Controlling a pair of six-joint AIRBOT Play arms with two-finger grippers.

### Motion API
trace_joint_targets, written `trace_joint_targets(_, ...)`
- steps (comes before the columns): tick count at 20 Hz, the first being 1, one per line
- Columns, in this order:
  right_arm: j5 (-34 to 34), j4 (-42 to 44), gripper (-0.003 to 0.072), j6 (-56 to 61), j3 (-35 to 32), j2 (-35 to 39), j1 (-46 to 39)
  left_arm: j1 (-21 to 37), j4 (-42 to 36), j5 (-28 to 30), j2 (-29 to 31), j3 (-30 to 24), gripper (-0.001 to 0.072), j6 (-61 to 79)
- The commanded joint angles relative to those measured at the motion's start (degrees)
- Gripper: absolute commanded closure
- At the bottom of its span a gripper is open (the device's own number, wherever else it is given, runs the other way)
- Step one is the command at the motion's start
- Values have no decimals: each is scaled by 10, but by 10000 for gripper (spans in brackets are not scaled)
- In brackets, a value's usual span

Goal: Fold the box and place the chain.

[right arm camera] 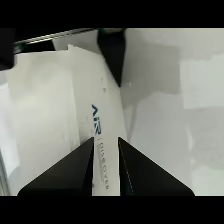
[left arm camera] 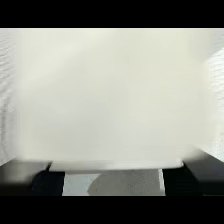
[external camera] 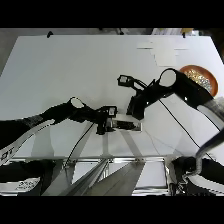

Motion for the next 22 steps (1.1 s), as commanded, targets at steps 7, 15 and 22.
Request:
trace_joint_targets(7, -82, -17, 440, -40, -58, 55, 54, 0, 0, 0, 0, 0, 350, 0)
trace_joint_targets(15, -79, -50, 440, -36, -71, 85, 78, 0, 0, 0, 0, 0, 350, 0)
trace_joint_targets(22, -82, -52, 422, -36, -99, 91, 82, 0, 0, 0, 0, 0, 350, 0)
